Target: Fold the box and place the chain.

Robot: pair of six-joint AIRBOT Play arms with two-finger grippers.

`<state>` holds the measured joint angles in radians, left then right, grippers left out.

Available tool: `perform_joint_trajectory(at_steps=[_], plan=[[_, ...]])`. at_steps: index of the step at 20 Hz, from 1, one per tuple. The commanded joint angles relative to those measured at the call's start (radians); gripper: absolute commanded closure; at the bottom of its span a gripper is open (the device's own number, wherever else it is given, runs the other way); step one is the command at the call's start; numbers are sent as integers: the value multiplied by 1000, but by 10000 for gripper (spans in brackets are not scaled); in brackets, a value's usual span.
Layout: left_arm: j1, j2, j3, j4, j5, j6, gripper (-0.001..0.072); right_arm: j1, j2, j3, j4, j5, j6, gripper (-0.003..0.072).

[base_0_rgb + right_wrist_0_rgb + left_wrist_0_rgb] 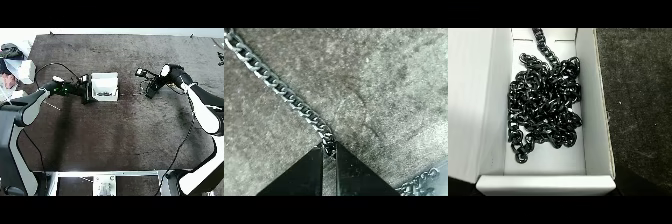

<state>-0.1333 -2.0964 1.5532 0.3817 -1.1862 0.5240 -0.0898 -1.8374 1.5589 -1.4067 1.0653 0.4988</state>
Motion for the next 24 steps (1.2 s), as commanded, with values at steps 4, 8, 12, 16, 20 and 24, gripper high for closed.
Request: perform_joint_trajectory(at_steps=[4,8,12,16,20,24], plan=[[0,0,1,0,0,0,406,45,246,5,415,-51,-122,706],[0,0,1,0,0,0,406,176,354,5,416,-138,-121,706],[0,0,1,0,0,0,406,283,366,5,417,-225,-101,706],[0,0,1,0,0,0,405,357,366,46,417,-281,-76,706],[0,0,1,0,0,0,405,414,330,51,423,-346,-53,706],[0,0,1,0,0,0,406,418,229,51,330,-348,53,704]])
